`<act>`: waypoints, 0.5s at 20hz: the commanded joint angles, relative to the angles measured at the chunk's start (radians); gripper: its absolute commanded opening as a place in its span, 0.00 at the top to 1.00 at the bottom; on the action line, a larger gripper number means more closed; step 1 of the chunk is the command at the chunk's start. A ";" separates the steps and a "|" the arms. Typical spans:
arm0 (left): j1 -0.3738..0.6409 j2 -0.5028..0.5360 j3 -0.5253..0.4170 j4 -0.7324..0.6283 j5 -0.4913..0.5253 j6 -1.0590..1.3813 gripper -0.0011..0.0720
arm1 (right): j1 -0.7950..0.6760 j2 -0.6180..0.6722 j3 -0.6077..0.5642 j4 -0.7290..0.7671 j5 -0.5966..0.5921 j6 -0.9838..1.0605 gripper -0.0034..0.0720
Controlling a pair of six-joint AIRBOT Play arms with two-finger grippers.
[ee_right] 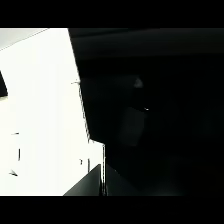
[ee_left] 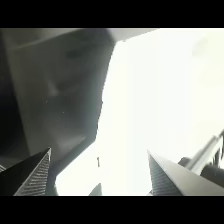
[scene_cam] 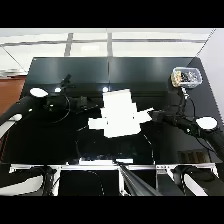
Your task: Fold the box and place the chain.
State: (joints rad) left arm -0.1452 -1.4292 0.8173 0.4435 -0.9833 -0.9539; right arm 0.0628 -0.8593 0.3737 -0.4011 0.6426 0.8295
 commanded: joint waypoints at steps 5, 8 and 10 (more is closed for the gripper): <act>-0.078 -0.264 0.219 -0.063 -0.208 0.145 0.03 | 0.010 0.001 -0.003 0.001 0.032 0.000 0.93; -0.089 -0.365 0.323 -0.063 -0.406 0.233 0.07 | 0.010 0.001 -0.003 0.001 0.031 0.000 0.93; -0.092 -0.410 0.366 -0.062 -0.470 0.236 0.16 | 0.010 0.001 -0.003 0.001 0.031 0.000 0.93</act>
State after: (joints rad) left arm -0.2276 -1.7630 1.1076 0.3862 -1.3025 -0.7677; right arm 0.0715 -0.8593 0.3706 -0.4007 0.6685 0.8299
